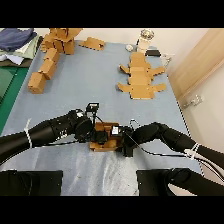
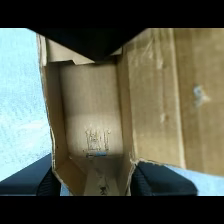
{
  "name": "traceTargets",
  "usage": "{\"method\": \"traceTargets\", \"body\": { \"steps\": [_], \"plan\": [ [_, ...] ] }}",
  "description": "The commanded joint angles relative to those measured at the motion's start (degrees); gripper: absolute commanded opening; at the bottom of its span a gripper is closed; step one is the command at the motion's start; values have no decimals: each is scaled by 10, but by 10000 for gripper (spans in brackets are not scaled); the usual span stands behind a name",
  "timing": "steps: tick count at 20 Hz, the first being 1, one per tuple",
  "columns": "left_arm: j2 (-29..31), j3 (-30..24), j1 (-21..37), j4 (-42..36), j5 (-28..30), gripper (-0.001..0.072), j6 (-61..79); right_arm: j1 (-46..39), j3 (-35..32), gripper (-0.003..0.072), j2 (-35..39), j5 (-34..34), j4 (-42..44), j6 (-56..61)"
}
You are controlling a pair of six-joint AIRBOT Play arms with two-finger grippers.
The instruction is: Fold the box.
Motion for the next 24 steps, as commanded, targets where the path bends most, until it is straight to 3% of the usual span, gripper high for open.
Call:
{"method": "traceTargets", "body": {
  "steps": [1, 3, 4, 5, 13, 23, 24],
  "plan": [
    [0, 3, 0, -18, 11, 604, 12, 0, 0, 488, 0, 0, 0, 0],
    [0, 3, 0, -47, 36, 621, 34, 0, 0, 488, 0, 1, 0, 0],
    [0, 3, 0, -53, 43, 708, 35, 0, 0, 488, 0, 0, 0, 0],
    [0, 3, 0, -53, 44, 714, 34, 0, 0, 488, 0, 0, 0, 0],
    [0, 3, 1, -51, 8, 714, 33, 0, 0, 488, 0, 0, 0, 0],
    [-1, 3, 1, -39, 10, 712, 29, 0, 0, 488, 0, 0, 0, 0],
    [-1, 3, 1, -38, 10, 682, 26, 0, 0, 488, 0, 0, 0, 0]
  ]
}}
